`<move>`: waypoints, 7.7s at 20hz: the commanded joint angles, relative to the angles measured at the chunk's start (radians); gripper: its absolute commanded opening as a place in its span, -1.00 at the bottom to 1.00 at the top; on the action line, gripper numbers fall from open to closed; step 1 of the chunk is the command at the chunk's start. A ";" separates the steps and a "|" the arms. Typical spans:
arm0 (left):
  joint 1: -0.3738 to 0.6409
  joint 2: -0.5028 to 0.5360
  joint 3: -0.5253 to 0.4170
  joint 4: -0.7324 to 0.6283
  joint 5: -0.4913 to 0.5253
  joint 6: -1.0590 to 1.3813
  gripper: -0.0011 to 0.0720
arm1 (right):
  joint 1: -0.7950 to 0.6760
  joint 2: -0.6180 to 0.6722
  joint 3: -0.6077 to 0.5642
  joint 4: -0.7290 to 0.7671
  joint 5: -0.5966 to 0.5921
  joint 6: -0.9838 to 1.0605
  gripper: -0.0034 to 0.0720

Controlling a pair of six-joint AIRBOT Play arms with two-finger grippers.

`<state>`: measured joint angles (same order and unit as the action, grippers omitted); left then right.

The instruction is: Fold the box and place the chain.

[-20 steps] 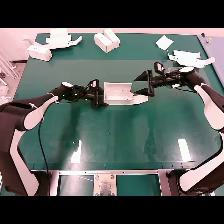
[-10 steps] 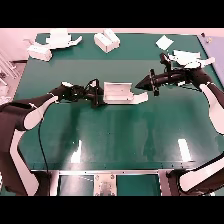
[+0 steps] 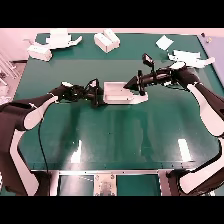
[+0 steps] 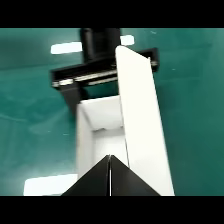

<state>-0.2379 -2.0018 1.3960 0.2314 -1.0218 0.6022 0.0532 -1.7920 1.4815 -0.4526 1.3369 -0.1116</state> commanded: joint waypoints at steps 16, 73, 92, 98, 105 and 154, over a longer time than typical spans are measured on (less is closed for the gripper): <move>0.000 0.001 0.000 0.000 -0.001 0.000 0.31 | 0.010 -0.137 0.000 -0.004 -0.352 -0.063 -0.90; 0.000 0.001 0.000 0.000 0.000 0.001 0.31 | 0.039 0.130 -0.336 -0.028 -0.438 -0.240 -0.20; 0.000 0.001 0.000 0.000 0.000 0.001 0.31 | 0.073 0.091 -0.336 -0.021 -0.435 -0.293 0.80; 0.000 0.001 0.000 0.000 0.000 0.001 0.31 | 0.072 0.092 -0.336 -0.075 -0.437 -0.282 0.98; 0.000 0.001 0.000 0.000 0.002 0.001 0.31 | 0.025 0.114 -0.336 -0.089 -0.447 -0.212 -0.90; 0.000 0.001 0.000 0.000 0.008 0.000 0.31 | -0.193 0.198 -0.357 -0.322 -0.423 0.972 -0.90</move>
<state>-0.2390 -2.0018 1.3964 0.2314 -1.0138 0.6025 -0.1600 -1.5856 1.1645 -0.7750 0.9085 0.7948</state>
